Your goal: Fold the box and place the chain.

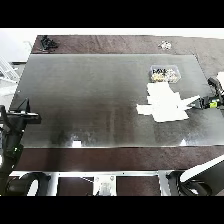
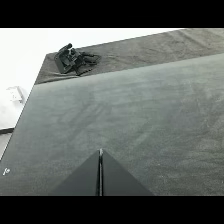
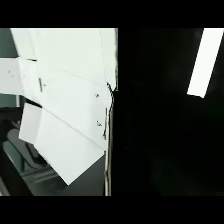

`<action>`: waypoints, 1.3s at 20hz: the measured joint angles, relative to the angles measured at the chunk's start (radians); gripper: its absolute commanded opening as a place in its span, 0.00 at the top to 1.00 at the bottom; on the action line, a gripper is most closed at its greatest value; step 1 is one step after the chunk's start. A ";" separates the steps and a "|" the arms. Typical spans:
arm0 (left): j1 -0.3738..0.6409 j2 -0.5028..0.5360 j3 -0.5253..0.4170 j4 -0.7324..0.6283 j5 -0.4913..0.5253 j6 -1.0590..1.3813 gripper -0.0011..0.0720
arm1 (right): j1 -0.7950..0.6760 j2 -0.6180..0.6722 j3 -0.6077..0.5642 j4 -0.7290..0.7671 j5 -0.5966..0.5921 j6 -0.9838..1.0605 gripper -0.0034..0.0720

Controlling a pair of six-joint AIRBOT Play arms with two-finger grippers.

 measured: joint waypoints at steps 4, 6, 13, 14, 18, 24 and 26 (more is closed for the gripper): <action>0.000 0.000 0.000 0.000 0.000 0.000 0.96 | 0.063 0.096 -0.147 0.048 -0.041 0.001 0.95; 0.000 0.000 0.000 0.000 0.000 0.000 0.96 | 0.108 0.169 -0.266 0.082 -0.105 0.001 0.95; 0.000 0.000 0.000 0.000 0.000 0.000 0.96 | 0.357 0.472 -0.699 0.353 -0.383 0.000 0.95; 0.000 0.000 0.000 0.000 0.000 0.000 0.96 | 0.407 0.499 -0.729 0.399 -0.422 0.002 0.95; 0.000 0.000 0.000 0.000 0.000 0.000 0.96 | 0.592 0.543 -0.784 0.490 -0.609 0.022 0.95; 0.000 0.000 0.000 0.000 0.000 0.000 0.96 | 0.711 0.527 -0.797 0.521 -0.832 0.040 0.95; 0.000 0.000 0.000 0.000 -0.001 0.000 0.96 | 0.723 0.502 -0.774 0.509 -0.859 0.042 0.95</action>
